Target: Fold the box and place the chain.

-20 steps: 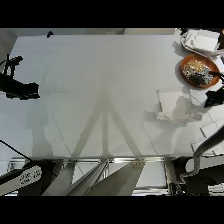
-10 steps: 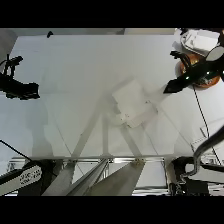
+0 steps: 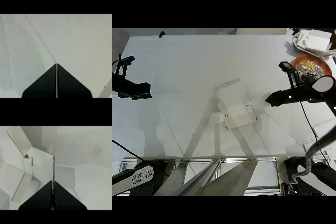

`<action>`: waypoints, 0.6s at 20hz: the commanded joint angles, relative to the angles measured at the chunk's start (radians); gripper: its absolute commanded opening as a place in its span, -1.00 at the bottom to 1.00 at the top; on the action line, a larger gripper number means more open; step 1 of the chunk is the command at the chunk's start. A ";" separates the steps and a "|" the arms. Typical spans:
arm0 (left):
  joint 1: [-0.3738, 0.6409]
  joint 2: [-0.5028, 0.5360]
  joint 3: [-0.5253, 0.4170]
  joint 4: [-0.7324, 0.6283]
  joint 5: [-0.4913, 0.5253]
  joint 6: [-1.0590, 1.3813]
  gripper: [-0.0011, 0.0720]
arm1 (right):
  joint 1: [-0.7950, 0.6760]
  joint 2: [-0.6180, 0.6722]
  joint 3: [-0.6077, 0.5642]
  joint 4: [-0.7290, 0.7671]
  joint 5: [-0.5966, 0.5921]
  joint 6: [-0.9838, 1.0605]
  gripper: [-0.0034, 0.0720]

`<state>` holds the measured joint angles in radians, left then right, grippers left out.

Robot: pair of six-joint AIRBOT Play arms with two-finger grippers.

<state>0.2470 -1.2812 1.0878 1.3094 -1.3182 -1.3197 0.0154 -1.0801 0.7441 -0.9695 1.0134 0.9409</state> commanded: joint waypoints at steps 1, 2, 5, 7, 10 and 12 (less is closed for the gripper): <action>0.001 0.000 0.000 0.000 0.031 0.011 -0.95 | 0.004 0.033 -0.098 0.005 -0.102 -0.004 -0.89; 0.001 0.000 0.000 -0.001 0.034 0.011 -0.95 | 0.004 0.033 -0.102 0.004 -0.106 -0.004 -0.89; 0.001 -0.001 -0.001 -0.047 0.108 0.014 -0.93 | 0.004 0.033 -0.102 0.004 -0.126 -0.004 -0.89; 0.000 -0.005 -0.003 -0.185 0.109 0.060 -0.33 | 0.004 0.033 -0.102 0.005 -0.132 -0.004 -0.89; -0.047 -0.043 -0.005 -0.383 0.093 0.175 0.80 | 0.004 0.033 -0.102 0.005 -0.132 -0.004 -0.89; -0.132 -0.085 -0.005 -0.426 0.064 0.233 0.79 | 0.004 0.033 -0.102 0.005 -0.134 -0.004 -0.89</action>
